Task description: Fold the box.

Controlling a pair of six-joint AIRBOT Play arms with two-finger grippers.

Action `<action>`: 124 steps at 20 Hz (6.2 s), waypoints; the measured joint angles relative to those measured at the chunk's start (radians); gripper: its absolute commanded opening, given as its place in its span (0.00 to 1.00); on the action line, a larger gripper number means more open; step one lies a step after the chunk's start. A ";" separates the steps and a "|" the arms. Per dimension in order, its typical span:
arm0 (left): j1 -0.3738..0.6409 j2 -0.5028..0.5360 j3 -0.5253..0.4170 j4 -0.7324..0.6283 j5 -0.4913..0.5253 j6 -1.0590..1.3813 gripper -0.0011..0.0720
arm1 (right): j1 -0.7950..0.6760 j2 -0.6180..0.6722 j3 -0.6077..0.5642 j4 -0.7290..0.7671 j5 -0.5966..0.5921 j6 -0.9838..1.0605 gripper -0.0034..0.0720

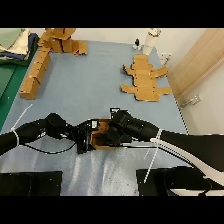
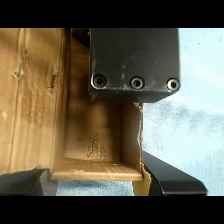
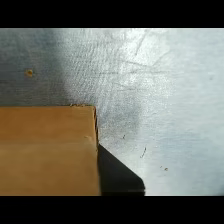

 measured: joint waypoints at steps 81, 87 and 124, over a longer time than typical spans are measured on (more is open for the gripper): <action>0.000 0.000 0.000 0.002 0.000 0.000 0.84 | 0.095 0.567 -0.416 0.042 0.689 -1.547 0.75; 0.000 0.000 0.000 0.002 0.000 0.000 0.84 | 0.109 0.539 -0.422 0.049 0.670 -1.579 0.75; 0.000 0.000 0.000 0.002 0.000 0.000 0.84 | 0.110 0.517 -0.420 -0.130 0.747 -1.588 0.34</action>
